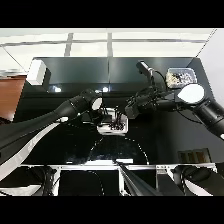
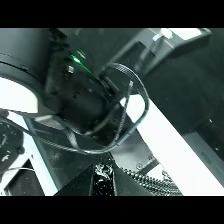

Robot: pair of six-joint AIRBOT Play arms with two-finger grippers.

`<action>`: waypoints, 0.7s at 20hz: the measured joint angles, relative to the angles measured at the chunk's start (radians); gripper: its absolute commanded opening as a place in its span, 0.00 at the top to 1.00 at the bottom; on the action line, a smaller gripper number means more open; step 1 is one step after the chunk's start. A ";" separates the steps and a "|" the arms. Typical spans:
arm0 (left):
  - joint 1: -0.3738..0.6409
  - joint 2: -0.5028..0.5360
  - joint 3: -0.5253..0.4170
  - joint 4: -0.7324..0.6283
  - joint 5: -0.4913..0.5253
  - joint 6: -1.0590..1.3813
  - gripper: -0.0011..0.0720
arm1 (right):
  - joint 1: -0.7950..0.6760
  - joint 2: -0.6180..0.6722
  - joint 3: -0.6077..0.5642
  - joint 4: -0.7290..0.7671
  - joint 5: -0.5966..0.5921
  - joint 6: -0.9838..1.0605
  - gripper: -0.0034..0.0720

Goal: Fold the box and place the chain.

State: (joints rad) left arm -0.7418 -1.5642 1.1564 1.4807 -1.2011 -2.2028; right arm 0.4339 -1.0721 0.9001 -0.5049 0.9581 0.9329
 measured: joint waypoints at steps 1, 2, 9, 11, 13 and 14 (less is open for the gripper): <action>0.000 0.000 0.000 0.000 0.000 0.000 0.95 | 0.000 -0.003 -0.003 -0.002 0.000 0.000 0.82; 0.000 0.000 0.000 0.000 0.001 0.000 0.95 | 0.000 -0.005 -0.004 -0.005 0.001 0.003 0.50; 0.000 0.000 0.000 0.000 0.006 0.000 0.95 | -0.061 -0.007 -0.007 -0.043 0.045 0.026 0.42; 0.000 -0.001 0.000 0.000 0.011 0.000 0.95 | -0.135 0.001 -0.007 -0.047 0.108 0.026 0.42; 0.000 -0.002 0.000 0.000 0.015 0.009 0.95 | -0.220 0.009 -0.007 -0.051 0.187 0.029 0.43; 0.000 -0.002 0.001 -0.001 0.021 0.012 0.94 | -0.262 0.011 -0.007 -0.052 0.232 0.029 0.43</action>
